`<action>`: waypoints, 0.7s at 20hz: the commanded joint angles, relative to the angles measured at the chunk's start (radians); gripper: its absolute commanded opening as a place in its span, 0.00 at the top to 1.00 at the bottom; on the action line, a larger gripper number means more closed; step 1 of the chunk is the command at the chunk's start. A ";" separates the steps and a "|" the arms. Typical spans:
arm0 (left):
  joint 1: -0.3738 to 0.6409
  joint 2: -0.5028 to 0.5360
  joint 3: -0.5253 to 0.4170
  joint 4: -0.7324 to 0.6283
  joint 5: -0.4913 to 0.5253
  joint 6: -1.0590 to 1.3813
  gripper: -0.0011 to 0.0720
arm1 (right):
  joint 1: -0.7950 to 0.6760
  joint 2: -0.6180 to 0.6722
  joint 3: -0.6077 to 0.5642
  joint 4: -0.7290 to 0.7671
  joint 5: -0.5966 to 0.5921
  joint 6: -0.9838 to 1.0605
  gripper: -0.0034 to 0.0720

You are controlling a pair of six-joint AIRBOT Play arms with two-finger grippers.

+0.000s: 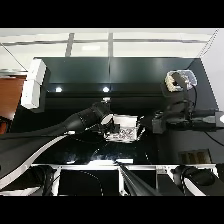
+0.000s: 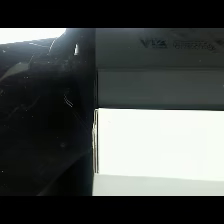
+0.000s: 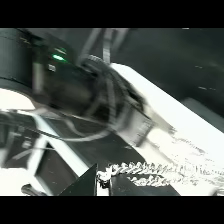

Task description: Fold the box and place the chain.

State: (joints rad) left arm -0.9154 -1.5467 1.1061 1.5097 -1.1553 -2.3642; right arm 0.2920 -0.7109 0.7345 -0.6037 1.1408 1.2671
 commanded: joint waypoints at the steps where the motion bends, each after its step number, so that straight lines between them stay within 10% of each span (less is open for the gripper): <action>1: 0.001 0.000 0.000 0.000 -0.002 0.000 0.94 | 0.036 -0.050 -0.011 0.074 -0.039 -0.016 0.95; 6: 0.001 0.000 0.000 0.000 -0.001 0.000 0.94 | 0.086 -0.172 -0.012 0.035 -0.068 -0.056 0.92; 8: 0.001 0.000 0.000 0.000 -0.001 0.000 0.94 | 0.028 -0.171 -0.011 -0.002 -0.039 -0.045 0.23; 14: 0.001 0.000 0.000 0.000 0.001 0.000 0.94 | -0.262 -0.132 -0.037 -0.296 0.156 -0.400 0.19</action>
State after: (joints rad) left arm -0.9154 -1.5467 1.1061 1.5097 -1.1561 -2.3638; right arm 0.1280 -0.8516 0.7155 -0.7124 1.2251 1.0588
